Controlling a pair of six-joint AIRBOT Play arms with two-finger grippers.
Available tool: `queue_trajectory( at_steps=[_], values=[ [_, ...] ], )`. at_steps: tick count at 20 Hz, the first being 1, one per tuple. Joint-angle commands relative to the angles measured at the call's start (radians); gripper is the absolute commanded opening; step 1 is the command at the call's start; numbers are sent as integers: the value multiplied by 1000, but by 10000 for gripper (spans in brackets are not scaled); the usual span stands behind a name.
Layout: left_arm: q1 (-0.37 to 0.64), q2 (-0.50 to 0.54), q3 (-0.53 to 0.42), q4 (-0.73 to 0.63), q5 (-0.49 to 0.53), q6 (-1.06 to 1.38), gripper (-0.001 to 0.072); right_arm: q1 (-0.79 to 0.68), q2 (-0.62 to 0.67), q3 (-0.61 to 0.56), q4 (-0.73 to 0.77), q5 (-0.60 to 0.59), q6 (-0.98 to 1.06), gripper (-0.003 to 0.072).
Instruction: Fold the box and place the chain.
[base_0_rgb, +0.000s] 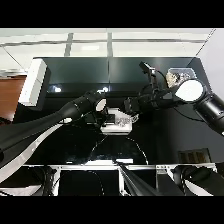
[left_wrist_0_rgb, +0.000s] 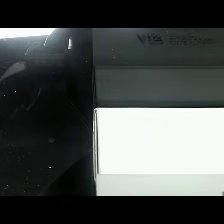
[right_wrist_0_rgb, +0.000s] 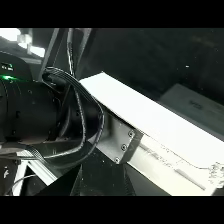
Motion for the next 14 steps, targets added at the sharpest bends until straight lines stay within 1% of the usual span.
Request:
queue_trajectory(
  at_steps=[1, 3, 5, 6, 7, 8, 10, 11, 12, 14],
  values=[
    [0, -1, 0, 0, 0, 0, 28, -89, 18, 4, -1, 56, -19, 322],
    [0, -1, 0, 0, 2, 0, 28, -213, 43, 4, -19, 122, -58, 322],
    [0, -1, 0, 0, 3, 0, 28, -338, 50, 3, -117, 161, -68, 322],
    [0, -1, 0, 0, 2, 0, 28, -387, 50, -4, -202, 145, -67, 322],
    [0, -1, 0, 0, 3, 0, 28, -427, 50, -19, -297, 103, -67, 321],
    [0, -1, 0, 0, 3, 0, 29, -459, 50, -42, -382, 48, -49, 322],
    [0, -1, 0, 0, 3, 0, 28, -514, 50, -107, -513, -87, 61, 324],
    [0, -1, 0, 0, 3, 0, 28, -536, 47, -138, -547, -148, 122, 396],
    [0, -1, 0, -1, 3, 0, 28, -555, 34, -166, -550, -206, 155, 715],
    [0, -1, 0, -3, 3, 0, 28, -565, -26, -171, -549, -275, 160, 720]
  ],
)
